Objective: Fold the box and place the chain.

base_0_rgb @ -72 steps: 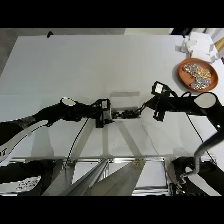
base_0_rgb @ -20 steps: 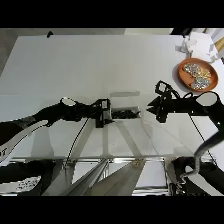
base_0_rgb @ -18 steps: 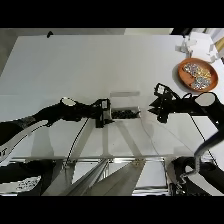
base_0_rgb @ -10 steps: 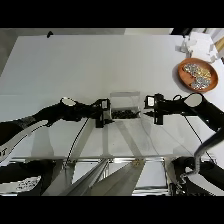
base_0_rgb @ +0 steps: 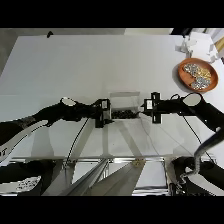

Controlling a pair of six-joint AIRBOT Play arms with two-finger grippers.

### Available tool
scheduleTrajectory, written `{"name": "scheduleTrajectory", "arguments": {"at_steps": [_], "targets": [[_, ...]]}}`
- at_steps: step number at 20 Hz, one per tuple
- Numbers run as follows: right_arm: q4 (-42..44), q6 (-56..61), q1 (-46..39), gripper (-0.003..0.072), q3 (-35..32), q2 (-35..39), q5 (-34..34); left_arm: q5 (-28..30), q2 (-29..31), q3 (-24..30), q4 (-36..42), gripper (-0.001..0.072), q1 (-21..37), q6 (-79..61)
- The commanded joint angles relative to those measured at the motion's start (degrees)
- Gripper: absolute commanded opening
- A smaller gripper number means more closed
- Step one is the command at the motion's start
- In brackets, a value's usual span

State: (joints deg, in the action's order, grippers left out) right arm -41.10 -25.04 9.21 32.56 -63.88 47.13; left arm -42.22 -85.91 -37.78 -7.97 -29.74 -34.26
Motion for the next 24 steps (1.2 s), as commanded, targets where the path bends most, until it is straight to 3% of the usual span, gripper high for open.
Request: {"name": "scheduleTrajectory", "arguments": {"at_steps": [1,5,17,19,24], "targets": [[0.72,-1.01,0.07,0.0238,-0.15,-0.04,2.27,0.0,0.02,0.0,0.02,0.0011,0.0,-0.02],[-3.32,-0.96,0.07,0.0237,-0.24,-0.04,2.56,0.0,0.02,0.0,0.02,0.0011,0.0,-0.02],[-2.12,-0.94,0.07,0.0235,-0.26,-0.07,3.39,0.0,0.02,0.0,0.0,0.0011,0.0,-0.02],[-1.66,-0.94,0.09,0.0177,-0.31,-0.07,4.17,0.0,0.02,0.0,0.0,0.0011,0.0,-0.02],[-0.63,-0.92,0.13,0.0173,-0.31,-0.07,4.85,0.0,0.02,0.0,0.02,0.0011,0.0,-0.02]]}}
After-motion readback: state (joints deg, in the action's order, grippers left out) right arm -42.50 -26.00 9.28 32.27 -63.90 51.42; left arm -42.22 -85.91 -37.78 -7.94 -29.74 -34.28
